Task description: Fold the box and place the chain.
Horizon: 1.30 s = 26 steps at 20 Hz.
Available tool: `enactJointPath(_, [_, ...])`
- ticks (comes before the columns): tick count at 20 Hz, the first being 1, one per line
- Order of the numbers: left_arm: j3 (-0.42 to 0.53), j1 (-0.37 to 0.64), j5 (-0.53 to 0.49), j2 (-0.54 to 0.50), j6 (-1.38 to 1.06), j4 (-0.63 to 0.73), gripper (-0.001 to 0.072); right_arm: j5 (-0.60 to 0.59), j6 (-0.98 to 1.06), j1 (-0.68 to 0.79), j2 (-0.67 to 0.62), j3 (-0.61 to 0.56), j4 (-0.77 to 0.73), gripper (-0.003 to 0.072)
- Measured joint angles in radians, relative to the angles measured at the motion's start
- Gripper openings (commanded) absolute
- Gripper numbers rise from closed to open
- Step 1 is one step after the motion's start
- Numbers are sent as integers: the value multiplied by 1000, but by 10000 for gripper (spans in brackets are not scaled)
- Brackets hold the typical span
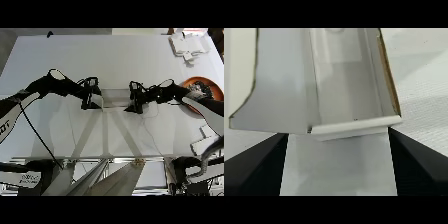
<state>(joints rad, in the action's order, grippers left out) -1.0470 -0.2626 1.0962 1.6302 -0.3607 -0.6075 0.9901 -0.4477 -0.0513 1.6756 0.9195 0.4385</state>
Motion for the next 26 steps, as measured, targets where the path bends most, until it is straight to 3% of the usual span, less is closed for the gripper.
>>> enactJointPath(16, [9, 22, 73, 10, 76, 31, 699, 0, -2, 0, 0, 0, 3, 520])
enactJointPath(26, [38, 2, -16, 22, 99, 50, 698, -2, -2, 0, 0, 0, 2, 520])
